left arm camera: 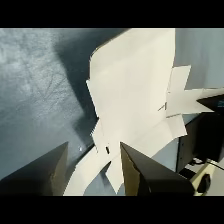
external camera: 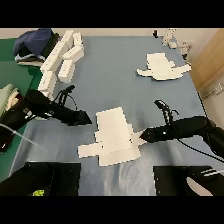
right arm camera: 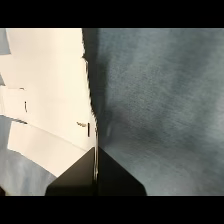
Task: Fold the box.
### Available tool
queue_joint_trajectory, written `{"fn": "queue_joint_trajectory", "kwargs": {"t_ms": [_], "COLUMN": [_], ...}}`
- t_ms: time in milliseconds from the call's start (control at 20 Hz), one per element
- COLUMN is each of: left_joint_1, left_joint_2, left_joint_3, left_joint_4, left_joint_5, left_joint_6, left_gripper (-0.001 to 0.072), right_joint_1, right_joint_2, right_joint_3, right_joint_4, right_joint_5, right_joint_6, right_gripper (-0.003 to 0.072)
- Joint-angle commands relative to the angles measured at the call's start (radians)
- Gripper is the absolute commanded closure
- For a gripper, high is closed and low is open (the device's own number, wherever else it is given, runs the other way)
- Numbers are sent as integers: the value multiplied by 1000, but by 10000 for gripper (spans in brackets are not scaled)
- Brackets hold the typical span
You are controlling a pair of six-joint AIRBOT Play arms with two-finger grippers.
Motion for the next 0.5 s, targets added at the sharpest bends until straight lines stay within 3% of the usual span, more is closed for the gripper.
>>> {"fn": "queue_joint_trajectory", "kwargs": {"t_ms": [0,250,450], "left_joint_1": [5,3,2], "left_joint_2": [-167,-347,-410], "left_joint_3": [2,5,32], "left_joint_4": [-182,-234,-407], "left_joint_5": [23,36,13], "left_joint_6": [160,261,437], "left_gripper": [239,240,241], "right_joint_1": [26,26,26], "right_joint_2": [36,36,36], "right_joint_3": [-16,-16,-16], "right_joint_4": [-5,5,7], "right_joint_5": [24,24,23], "right_joint_6": [14,14,14], "right_gripper": [685,685,685]}}
